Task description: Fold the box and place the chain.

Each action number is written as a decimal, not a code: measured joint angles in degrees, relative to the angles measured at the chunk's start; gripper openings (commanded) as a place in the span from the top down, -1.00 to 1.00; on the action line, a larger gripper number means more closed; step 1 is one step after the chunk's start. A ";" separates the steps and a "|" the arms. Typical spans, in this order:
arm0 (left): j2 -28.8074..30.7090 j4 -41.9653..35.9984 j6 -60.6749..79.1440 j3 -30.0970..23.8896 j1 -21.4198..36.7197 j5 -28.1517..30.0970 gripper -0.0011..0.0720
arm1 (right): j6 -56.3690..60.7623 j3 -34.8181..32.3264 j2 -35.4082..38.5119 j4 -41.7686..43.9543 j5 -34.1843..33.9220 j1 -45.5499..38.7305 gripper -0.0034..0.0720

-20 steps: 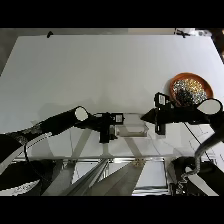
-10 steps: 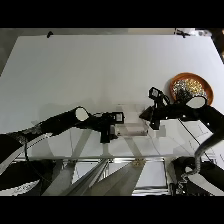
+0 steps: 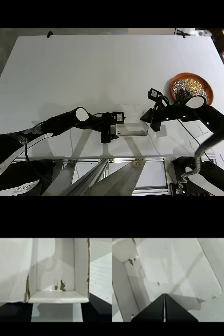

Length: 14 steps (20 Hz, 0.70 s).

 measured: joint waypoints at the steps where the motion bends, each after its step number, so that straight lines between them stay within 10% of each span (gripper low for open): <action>1: 0.00 -0.09 -0.02 0.02 0.00 0.57 0.06 | 0.02 0.42 0.85 0.11 0.07 0.00 0.87; 10: 0.00 0.00 0.09 0.04 0.02 1.09 0.06 | -0.17 2.51 8.96 -15.89 12.68 0.00 0.86; 14: 0.00 0.02 0.09 0.04 0.02 1.07 0.06 | -0.26 2.56 9.75 -25.22 16.46 0.00 0.02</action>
